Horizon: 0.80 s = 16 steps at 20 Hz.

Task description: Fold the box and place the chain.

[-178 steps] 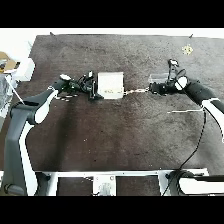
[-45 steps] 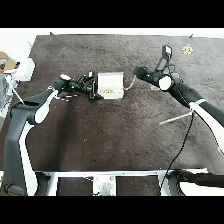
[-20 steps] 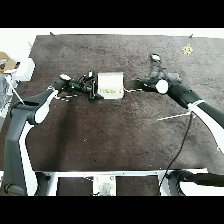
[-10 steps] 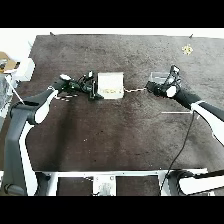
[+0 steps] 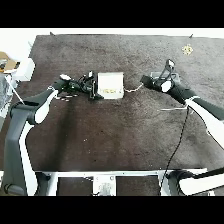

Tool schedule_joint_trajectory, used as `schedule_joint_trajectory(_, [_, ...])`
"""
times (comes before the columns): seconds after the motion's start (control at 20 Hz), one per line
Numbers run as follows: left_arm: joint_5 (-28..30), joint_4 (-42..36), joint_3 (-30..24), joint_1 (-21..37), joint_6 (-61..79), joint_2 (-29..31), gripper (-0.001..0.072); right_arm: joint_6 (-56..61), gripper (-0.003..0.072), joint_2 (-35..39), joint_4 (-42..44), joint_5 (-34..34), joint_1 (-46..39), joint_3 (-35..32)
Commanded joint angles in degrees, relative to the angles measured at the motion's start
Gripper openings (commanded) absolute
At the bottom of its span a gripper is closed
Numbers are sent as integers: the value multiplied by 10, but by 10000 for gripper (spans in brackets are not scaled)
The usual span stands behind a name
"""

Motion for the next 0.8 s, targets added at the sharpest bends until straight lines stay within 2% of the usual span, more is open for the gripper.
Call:
schedule_joint_trajectory(0.0, [0,0,0,0,0,0,349,-67,1,90,2,12,60,3])
schedule_joint_trajectory(0.15, [0,0,0,0,0,0,349,-78,1,149,-3,10,110,3])
schedule_joint_trajectory(0.3, [0,0,0,0,0,0,349,-78,1,166,-3,-22,157,3])
schedule_joint_trajectory(0.55, [0,0,0,0,0,0,349,-76,1,138,-3,-90,213,3])
schedule_joint_trajectory(0.75, [0,0,0,0,0,0,349,-81,1,74,-8,-84,219,3])
